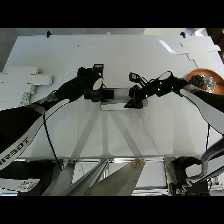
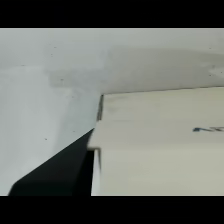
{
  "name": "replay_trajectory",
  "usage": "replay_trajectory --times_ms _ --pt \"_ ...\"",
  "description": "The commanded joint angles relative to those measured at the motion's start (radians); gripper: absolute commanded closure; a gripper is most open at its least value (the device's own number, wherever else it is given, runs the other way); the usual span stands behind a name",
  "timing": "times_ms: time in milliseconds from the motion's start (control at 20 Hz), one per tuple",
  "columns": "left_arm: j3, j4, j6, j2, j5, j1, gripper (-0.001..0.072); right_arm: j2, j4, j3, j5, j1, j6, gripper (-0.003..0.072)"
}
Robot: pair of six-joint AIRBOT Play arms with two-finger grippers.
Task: Fold the box and place the chain.
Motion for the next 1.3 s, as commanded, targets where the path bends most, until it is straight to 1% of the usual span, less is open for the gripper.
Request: replay_trajectory --times_ms 0,50,100,200,350,600,650,700,750,800,850,1100,1150,1250 --pt "0.024 -0.03 -0.008 -0.043 -0.029 -0.011 0.041 0.0 0.001 0.0 0.003 0.0 -0.001 0.0253" --pt "0.024 -0.032 -0.008 -0.053 -0.037 -0.016 0.0412 0.0 0.001 0.0 0.002 0.0 -0.001 0.0253" --pt "0.024 -0.032 -0.007 -0.061 -0.041 -0.021 0.0446 0.0 0.001 0.0 0.003 0.0 -0.001 0.0253" --pt "0.024 -0.031 -0.007 -0.064 -0.04 -0.025 0.0694 0.0 0.001 0.0 0.002 0.0 -0.001 0.0253" --pt "0.024 -0.025 -0.007 -0.064 -0.041 -0.026 0.07 0.0 0.001 0.0 0.003 0.0 -0.001 0.0253" --pt "0.024 -0.018 -0.006 -0.062 -0.034 -0.027 0.0683 0.0 0.001 0.0 0.002 0.0 -0.001 0.0253" --pt "0.024 -0.019 -0.007 -0.06 -0.04 -0.029 0.0618 0.0 0.001 0.0 0.002 0.0 -0.001 0.0253" --pt "0.024 -0.024 -0.006 -0.054 -0.046 -0.031 0.0494 0.0 0.001 0.0 0.003 0.0 -0.001 0.0253" --pt "0.024 -0.025 -0.006 -0.045 -0.051 -0.033 0.0314 0.0 0.001 0.0 0.002 0.0 -0.001 0.0253" --pt "0.024 -0.024 -0.003 -0.031 -0.054 -0.033 0.021 0.0 0.001 0.0 0.002 0.0 -0.001 0.0253" --pt "0.024 -0.024 0.007 -0.013 -0.06 -0.032 0.0199 0.0 0.001 0.0 0.003 0.0 -0.001 0.0253" --pt "0.024 -0.031 0.069 0.098 -0.077 -0.008 0.0199 0.0 0.001 0.0 0.002 0.0 -0.001 0.0253" --pt "0.024 -0.044 0.078 0.124 -0.079 0.004 0.0199 0.0 0.001 0.0 0.003 0.0 -0.001 0.0253" --pt "0.023 -0.103 0.17 0.167 -0.08 0.043 0.0199 0.0 0.001 0.0 0.002 0.0 -0.001 0.0253"
